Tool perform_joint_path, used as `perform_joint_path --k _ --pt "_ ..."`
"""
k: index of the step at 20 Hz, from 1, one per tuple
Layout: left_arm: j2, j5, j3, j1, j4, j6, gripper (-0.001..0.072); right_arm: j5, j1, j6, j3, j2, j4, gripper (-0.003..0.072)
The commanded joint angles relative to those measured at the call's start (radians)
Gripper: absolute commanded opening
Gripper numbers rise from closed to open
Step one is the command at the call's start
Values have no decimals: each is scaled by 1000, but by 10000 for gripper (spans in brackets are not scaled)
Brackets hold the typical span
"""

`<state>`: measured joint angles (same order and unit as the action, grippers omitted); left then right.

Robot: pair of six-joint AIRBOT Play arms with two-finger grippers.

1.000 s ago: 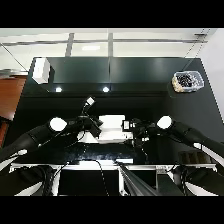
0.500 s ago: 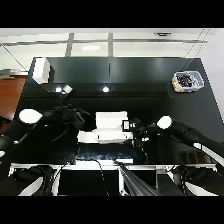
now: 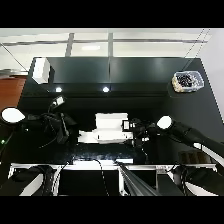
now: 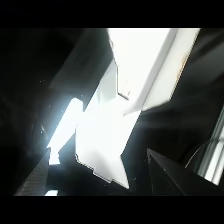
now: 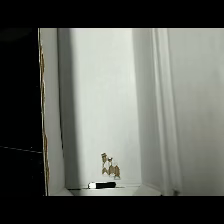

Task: Fold the box and place the chain.

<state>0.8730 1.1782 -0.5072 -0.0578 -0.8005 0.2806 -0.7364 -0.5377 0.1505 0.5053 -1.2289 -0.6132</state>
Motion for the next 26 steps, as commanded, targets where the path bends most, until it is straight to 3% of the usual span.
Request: perform_joint_path --k 1,6,8,13,19,26 --pt "11 -79 1 -86 -50 -177 713 0 0 0 0 0 0 236" --pt "80 -229 0 -278 -68 -207 714 0 0 -1 0 0 0 236" --pt "111 -266 0 -339 -135 -198 714 0 0 -1 0 0 0 236" --pt "169 -275 0 -354 -106 -199 714 0 0 -1 0 0 0 236" --pt "181 -363 0 -427 -110 -198 714 15 0 -13 0 0 3 236" --pt "190 -391 0 -452 -100 -198 698 15 0 -13 0 0 3 237"
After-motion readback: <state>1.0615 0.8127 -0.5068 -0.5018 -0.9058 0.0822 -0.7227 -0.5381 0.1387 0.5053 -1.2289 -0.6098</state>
